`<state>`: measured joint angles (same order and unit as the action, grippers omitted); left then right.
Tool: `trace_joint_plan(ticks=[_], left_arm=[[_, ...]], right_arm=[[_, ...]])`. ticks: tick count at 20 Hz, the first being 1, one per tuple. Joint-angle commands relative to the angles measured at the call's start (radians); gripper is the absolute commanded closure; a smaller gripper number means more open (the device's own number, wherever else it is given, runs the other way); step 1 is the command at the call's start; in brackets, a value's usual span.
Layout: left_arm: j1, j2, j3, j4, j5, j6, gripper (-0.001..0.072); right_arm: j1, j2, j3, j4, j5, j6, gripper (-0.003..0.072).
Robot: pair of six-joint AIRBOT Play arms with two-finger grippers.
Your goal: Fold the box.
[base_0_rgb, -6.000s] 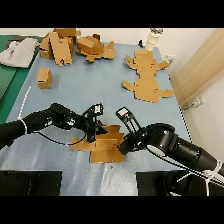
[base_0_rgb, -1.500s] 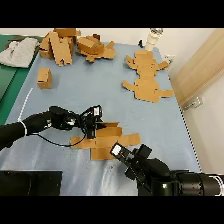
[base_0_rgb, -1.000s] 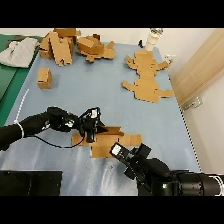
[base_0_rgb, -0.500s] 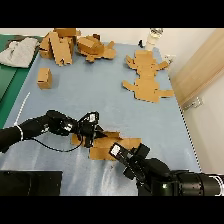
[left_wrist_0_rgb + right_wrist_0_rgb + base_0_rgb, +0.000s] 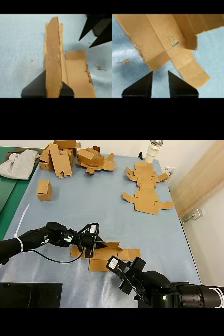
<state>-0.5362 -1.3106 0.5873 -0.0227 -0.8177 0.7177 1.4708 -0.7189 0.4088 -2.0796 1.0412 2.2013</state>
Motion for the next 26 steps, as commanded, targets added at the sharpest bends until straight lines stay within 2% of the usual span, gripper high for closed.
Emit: trace_joint_plan(ticks=[1,6,7,8,9,13,26], left_arm=[[0.000,0.000,0.017,0.000,0.018,-0.011,0.0694],[0.000,0.000,0.018,0.012,0.040,-0.038,0.0694],[0.000,0.000,0.018,0.016,0.040,-0.038,0.0694],[0.000,0.000,0.018,0.020,0.040,-0.038,0.0695],[0.000,-0.001,0.017,0.022,0.040,-0.038,0.0695],[0.000,-0.005,0.018,0.022,0.040,-0.038,0.0695],[0.000,-0.005,0.017,0.023,0.040,-0.038,0.0695]], right_arm=[[0.000,0.001,0.001,0.008,-0.012,-0.002,0.0382],[0.000,0.000,0.001,0.011,-0.048,-0.003,0.0382],[0.000,-0.007,0.001,0.014,-0.073,-0.021,0.0354],[0.000,-0.022,0.001,0.020,-0.082,-0.041,0.0258],[0.000,-0.046,0.000,0.021,-0.076,-0.046,0.0240],[0.000,-0.132,-0.001,0.019,-0.117,-0.046,0.0241],[0.000,-0.147,-0.003,-0.017,-0.137,-0.135,0.0251]])
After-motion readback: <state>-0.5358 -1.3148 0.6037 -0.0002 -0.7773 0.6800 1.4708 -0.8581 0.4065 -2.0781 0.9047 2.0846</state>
